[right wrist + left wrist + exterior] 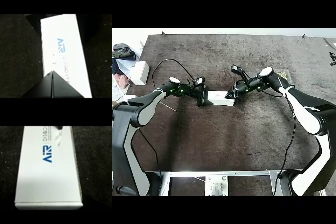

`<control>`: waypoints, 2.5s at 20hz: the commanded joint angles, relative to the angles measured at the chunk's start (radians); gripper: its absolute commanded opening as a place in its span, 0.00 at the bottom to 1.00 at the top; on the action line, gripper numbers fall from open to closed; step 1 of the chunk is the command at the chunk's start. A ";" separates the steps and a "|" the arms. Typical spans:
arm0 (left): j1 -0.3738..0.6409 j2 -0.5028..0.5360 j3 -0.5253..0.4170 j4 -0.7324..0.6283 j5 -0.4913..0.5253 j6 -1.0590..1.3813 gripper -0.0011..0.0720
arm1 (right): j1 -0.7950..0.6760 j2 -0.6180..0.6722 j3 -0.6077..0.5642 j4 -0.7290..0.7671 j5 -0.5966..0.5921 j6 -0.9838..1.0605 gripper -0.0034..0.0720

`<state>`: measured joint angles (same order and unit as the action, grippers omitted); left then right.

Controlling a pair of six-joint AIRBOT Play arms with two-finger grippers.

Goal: Fold the box and place the chain.

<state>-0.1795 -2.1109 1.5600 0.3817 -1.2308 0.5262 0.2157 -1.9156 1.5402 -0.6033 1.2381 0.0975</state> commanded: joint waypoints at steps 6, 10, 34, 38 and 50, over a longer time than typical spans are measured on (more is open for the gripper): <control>0.000 0.000 0.000 0.000 0.000 -0.002 0.66 | -0.001 0.003 -0.001 -0.061 -0.029 0.035 0.06; 0.000 0.000 0.000 0.000 0.000 -0.002 0.66 | -0.001 0.119 -0.001 0.100 -0.053 0.034 0.06; 0.000 0.000 0.000 0.000 0.000 -0.002 0.66 | -0.005 1.752 -1.387 -0.018 -1.117 0.468 0.06; 0.000 0.000 0.000 -0.001 0.000 -0.002 0.66 | -0.078 1.856 -1.493 -0.047 -1.131 0.476 0.06; 0.000 0.000 0.000 -0.054 -0.001 -0.002 0.66 | -0.285 1.859 -1.526 -0.134 -1.052 0.733 0.06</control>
<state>-0.1799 -2.1117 1.5597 0.3420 -1.2240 0.5251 -0.0486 -0.0597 0.0174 -0.6994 0.1749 0.8543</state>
